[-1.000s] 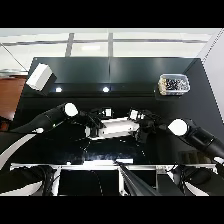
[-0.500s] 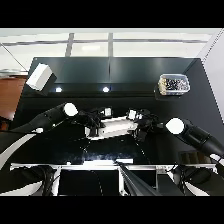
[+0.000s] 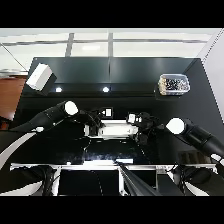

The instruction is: Fold the box and place the chain.

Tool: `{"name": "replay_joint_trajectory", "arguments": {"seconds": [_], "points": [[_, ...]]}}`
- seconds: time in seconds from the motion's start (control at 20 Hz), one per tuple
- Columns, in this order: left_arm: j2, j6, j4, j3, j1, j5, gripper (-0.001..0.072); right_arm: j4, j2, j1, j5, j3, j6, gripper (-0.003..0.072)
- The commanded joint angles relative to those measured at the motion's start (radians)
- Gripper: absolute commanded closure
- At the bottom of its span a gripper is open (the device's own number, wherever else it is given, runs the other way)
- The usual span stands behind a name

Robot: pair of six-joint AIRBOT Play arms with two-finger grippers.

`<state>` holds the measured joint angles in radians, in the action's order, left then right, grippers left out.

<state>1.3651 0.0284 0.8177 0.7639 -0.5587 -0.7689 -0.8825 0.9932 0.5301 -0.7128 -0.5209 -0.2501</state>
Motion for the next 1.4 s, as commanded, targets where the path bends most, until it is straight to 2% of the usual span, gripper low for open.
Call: {"name": "replay_joint_trajectory", "arguments": {"seconds": [0.0,0.3,0.7,0.9,1.1,1.35], "points": [[-0.001,-0.03,0.006,0.005,-0.005,-0.002,0.0681,-0.007,-0.014,-0.026,-0.019,-0.011,-0.003,-0.0002],[-0.001,-0.03,0.011,0.005,-0.006,0.003,0.068,0.061,-0.011,-0.029,-0.05,-0.011,0.071,-0.0003],[-0.001,-0.029,0.011,0.005,-0.006,0.002,0.068,0.068,-0.011,-0.067,-0.047,-0.011,0.107,-0.0003],[-0.001,-0.029,0.011,0.005,-0.006,0.002,0.068,0.111,0.008,-0.068,-0.006,-0.011,0.139,-0.0003],[-0.001,-0.029,0.011,0.005,-0.006,0.002,0.068,0.176,0.043,-0.067,-0.014,-0.011,0.188,-0.0003],[-0.001,-0.029,0.011,0.005,-0.006,0.007,0.068,0.202,0.05,-0.068,-0.099,-0.009,0.21,-0.0003]]}}
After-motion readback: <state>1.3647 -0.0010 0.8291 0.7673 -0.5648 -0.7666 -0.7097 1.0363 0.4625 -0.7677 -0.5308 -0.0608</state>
